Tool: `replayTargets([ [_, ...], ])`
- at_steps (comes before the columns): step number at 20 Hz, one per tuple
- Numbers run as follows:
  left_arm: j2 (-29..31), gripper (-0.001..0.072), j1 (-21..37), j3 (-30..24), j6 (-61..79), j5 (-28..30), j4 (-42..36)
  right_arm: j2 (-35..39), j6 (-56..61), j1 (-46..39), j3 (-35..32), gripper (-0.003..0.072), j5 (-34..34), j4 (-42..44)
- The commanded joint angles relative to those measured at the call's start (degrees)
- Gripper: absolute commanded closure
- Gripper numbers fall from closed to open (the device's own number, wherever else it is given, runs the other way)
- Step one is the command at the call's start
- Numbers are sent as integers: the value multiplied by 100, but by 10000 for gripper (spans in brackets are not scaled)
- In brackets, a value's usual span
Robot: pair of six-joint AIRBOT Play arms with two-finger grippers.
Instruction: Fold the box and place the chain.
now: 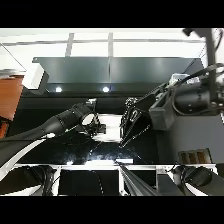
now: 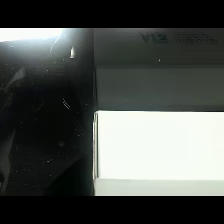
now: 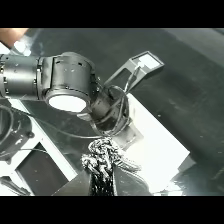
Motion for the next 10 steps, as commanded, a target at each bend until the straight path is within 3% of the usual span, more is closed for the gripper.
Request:
replayTargets([
  [1, -2, 676, -4, -2, 0, 2, 2, -120, -96, 57, -404, 665, -376, 278],
  [10, -2, 676, -4, -2, 0, 2, 2, -909, -107, 461, -667, 664, -710, 76],
])
